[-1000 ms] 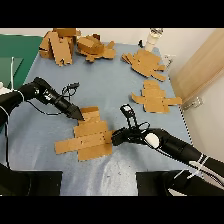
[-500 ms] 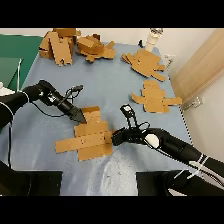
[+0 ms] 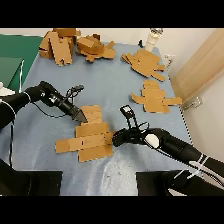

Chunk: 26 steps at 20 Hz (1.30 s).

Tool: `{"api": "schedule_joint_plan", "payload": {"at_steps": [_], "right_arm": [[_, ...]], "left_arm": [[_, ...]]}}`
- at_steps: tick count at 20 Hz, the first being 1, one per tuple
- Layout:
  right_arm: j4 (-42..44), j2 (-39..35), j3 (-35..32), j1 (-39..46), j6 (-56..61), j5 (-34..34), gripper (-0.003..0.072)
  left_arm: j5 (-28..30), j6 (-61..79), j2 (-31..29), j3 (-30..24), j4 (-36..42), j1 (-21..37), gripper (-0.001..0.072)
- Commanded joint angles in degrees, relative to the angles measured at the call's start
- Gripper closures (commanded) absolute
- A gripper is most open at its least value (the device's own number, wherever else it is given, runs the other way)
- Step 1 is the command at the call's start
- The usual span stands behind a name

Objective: Fold the box.

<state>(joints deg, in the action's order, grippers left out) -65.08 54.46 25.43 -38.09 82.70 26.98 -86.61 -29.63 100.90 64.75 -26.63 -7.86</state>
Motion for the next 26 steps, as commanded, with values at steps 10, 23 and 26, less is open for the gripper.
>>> {"api": "schedule_joint_plan", "payload": {"at_steps": [10,23,26], "right_arm": [[-19.1,-4.7,0.1,12.7,32.9,12.2,0.0523],[-16.9,-20.1,2.0,25.8,34.7,16.0,0.0526],[-13.0,-19.9,2.0,25.8,28.0,14.7,0.0622]], "left_arm": [[5.6,12.3,-0.7,0.1,12.3,-1.7,0.0700],[7.6,23.3,-7.1,-0.4,4.0,-14.1,0.0700],[9.4,23.2,-6.5,-0.4,0.8,-14.3,0.0700]]}}
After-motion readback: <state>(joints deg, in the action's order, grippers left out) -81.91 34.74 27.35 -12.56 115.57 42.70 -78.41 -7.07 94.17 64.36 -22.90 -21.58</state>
